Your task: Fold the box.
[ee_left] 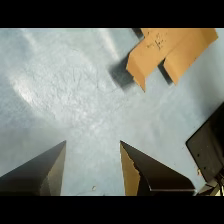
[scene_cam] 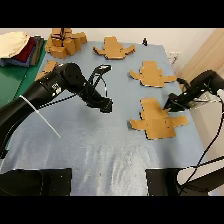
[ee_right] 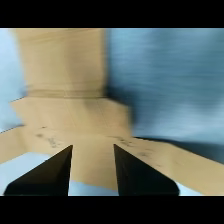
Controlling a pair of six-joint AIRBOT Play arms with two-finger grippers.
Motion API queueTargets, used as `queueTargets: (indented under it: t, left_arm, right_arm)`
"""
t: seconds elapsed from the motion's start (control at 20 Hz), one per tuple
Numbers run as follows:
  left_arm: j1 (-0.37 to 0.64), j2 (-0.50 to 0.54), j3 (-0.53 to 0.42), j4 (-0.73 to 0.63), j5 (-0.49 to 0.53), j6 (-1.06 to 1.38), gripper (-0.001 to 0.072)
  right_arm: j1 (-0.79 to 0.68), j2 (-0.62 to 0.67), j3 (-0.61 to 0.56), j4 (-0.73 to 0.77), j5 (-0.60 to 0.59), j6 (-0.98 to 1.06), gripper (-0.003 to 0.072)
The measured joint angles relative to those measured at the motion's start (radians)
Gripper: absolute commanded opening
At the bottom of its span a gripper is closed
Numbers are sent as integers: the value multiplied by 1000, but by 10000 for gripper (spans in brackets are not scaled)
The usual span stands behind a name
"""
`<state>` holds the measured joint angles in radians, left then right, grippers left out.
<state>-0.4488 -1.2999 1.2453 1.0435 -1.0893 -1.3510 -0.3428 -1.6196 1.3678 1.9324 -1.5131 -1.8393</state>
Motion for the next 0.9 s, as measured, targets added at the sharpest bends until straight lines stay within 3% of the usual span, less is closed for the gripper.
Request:
queueTargets:
  t: [0.2,0.45,0.9]
  left_arm:
    - [4,0,0,0,-24,0,514]
    - [6,0,0,0,-8,0,514]
    - [6,0,0,-1,14,-1,513]
  right_arm:
    - [-66,4,59,-172,7,37,402]
    - [-185,2,53,-238,-16,-13,401]
    - [-291,-2,-73,-16,-42,-188,400]
